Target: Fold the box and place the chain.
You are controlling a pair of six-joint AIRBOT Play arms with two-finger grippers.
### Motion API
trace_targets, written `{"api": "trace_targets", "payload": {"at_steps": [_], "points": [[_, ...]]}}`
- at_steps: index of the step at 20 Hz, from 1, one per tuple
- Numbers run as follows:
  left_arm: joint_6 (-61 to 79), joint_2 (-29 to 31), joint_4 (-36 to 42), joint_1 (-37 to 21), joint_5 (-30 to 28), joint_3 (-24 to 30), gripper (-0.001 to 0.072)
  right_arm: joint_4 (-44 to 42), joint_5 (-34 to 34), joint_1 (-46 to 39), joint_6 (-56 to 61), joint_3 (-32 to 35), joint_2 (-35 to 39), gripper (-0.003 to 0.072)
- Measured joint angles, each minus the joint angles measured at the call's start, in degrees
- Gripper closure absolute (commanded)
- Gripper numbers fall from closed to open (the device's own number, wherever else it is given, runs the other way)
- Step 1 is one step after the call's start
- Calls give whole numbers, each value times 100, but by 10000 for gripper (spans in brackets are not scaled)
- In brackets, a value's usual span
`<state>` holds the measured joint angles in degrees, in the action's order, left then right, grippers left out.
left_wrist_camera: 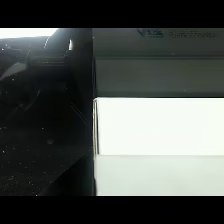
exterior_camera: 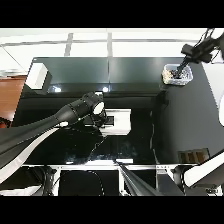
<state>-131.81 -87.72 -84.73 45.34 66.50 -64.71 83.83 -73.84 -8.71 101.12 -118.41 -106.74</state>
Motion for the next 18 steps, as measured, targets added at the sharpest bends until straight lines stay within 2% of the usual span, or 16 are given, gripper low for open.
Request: {"api": "trace_targets", "payload": {"at_steps": [11, 18], "points": [[-2, 0, 0, 0, -4, 0, 684, -315, 210, -7, -667, 0, 1569, 669], [0, 0, 0, 0, -4, 0, 684, -732, -422, 330, -1104, 348, 3088, 669]]}}
